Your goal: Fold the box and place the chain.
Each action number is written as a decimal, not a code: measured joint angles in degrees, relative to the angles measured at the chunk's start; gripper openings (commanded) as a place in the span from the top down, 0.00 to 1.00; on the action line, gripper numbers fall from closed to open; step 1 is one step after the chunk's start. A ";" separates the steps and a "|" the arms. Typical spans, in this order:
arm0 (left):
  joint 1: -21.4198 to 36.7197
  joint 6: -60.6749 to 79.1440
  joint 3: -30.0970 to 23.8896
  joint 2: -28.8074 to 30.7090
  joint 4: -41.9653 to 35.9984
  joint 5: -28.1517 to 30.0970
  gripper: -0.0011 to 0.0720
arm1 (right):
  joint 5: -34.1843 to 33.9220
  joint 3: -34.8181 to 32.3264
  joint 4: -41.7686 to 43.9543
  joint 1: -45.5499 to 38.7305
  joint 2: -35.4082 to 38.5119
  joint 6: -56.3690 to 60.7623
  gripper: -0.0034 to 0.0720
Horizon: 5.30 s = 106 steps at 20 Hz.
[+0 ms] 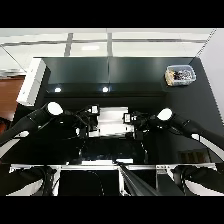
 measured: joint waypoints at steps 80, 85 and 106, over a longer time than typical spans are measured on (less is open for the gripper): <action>11.26 -61.92 12.11 -12.50 -3.04 -22.08 0.06 | -0.79 0.00 0.31 0.00 0.00 0.52 0.62; 5.35 -72.24 14.86 -12.50 1.29 -18.25 0.06 | -0.76 0.00 0.31 0.00 0.00 0.52 0.62; -13.00 -111.58 22.58 -12.63 33.66 -13.73 0.32 | -0.79 0.00 0.28 0.00 0.00 0.52 0.62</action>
